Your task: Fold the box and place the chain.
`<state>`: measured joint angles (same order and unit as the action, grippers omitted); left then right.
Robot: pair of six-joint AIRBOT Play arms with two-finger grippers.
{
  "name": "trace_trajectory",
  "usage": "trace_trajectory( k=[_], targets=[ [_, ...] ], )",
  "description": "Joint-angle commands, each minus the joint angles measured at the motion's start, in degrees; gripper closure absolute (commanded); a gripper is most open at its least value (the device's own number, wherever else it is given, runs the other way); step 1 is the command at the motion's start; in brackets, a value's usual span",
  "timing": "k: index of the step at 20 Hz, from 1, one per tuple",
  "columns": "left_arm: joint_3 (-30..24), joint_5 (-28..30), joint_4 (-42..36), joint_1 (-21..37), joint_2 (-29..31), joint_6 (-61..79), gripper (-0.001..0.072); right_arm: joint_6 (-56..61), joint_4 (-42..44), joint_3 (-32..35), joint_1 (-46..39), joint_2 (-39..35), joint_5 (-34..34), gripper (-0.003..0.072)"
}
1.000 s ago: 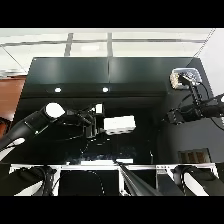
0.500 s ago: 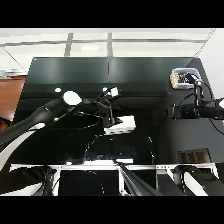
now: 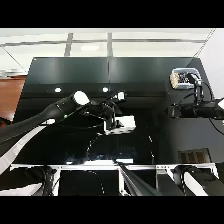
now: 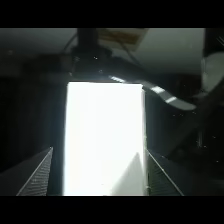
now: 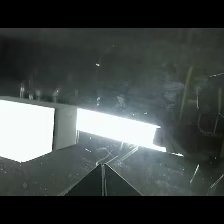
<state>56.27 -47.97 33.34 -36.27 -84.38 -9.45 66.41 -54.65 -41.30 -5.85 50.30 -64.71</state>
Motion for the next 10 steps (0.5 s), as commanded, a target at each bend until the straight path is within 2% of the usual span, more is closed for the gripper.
trace_trajectory(
  k=[1,10],
  targets=[
    [0.13,-1.88,0.74,-0.09,-0.35,-0.24,0.0004,-0.24,0.02,0.04,0.0,-0.02,0.68,0.067],
    [0.13,-1.75,5.44,-1.99,-0.35,-0.15,0.0011,-0.22,0.02,0.04,0.0,-0.02,0.72,0.067]
  ],
)
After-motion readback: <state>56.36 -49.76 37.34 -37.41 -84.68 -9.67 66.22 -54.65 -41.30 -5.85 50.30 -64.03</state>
